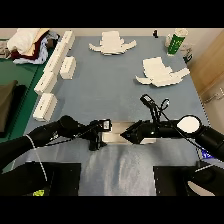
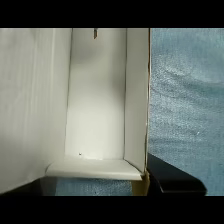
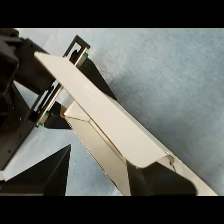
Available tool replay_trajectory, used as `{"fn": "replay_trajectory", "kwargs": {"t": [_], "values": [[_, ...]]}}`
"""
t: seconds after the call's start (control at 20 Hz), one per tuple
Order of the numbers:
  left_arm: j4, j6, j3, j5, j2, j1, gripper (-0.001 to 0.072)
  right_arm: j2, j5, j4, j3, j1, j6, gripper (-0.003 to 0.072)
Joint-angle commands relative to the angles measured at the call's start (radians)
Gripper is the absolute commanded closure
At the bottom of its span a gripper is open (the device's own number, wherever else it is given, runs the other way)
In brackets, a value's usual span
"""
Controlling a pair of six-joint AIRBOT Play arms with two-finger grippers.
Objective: Fold the box.
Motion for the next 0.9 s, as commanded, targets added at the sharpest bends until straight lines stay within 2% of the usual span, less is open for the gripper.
{"fn": "replay_trajectory", "kwargs": {"t": [0.0, 0.25, 0.3, 0.35, 0.4, 0.55, 0.7, 0.75, 0.85], "values": [[0.0, 0.006, -0.002, -0.001, -0.011, -0.001, 0.0155, -0.019, -0.032, 0.044, 0.005, 0.0, 0.003, 0.0186], [0.001, 0.006, -0.002, -0.001, -0.011, -0.001, 0.0154, -0.029, -0.077, 0.085, 0.005, 0.0, 0.003, 0.019], [0.001, 0.006, -0.002, -0.001, -0.011, -0.001, 0.0154, -0.036, -0.084, 0.103, 0.005, 0.0, 0.003, 0.0267], [0.001, 0.006, -0.003, -0.001, -0.011, -0.001, 0.0154, -0.046, -0.096, 0.125, 0.005, 0.0, 0.003, 0.0504], [0.001, 0.006, -0.002, -0.002, -0.011, -0.001, 0.0154, -0.058, -0.117, 0.155, 0.005, 0.0, 0.003, 0.0605], [0.001, 0.006, -0.003, -0.002, -0.011, -0.001, 0.0154, -0.101, -0.212, 0.25, 0.005, 0.0, -0.001, 0.0607], [0.001, 0.006, -0.005, -0.001, -0.011, -0.001, 0.0155, -0.121, -0.272, 0.25, 0.004, 0.0, 0.004, 0.0616], [0.002, 0.006, -0.009, -0.001, -0.011, -0.001, 0.0155, -0.126, -0.29, 0.249, 0.004, 0.0, 0.004, 0.0664], [0.004, 0.005, -0.009, -0.001, -0.011, -0.001, 0.0154, -0.148, -0.305, 0.246, 0.004, 0.0, 0.003, 0.0664]]}}
